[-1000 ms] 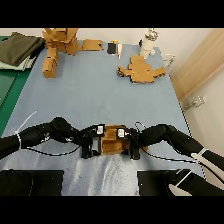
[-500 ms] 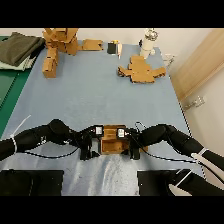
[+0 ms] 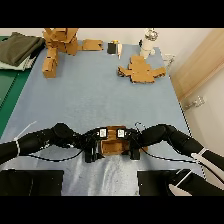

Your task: Fold the box.

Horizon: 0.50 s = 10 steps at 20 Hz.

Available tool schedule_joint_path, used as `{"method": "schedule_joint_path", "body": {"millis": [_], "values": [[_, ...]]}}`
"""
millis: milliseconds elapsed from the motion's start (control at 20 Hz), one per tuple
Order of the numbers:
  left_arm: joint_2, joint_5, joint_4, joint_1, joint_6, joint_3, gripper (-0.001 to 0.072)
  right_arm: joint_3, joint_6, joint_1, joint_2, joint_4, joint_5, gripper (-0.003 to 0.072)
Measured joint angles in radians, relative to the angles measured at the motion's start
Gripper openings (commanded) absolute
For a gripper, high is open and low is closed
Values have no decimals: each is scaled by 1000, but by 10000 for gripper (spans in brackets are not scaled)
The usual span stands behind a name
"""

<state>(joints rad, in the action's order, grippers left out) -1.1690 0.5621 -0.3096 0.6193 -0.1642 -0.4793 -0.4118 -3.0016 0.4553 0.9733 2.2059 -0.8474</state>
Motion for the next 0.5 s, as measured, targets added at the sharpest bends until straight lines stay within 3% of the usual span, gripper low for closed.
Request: {"method": "schedule_joint_path", "body": {"millis": [500], "values": [[-11,-68,20,42,4,0,695,0,0,0,0,0,1,558]]}}
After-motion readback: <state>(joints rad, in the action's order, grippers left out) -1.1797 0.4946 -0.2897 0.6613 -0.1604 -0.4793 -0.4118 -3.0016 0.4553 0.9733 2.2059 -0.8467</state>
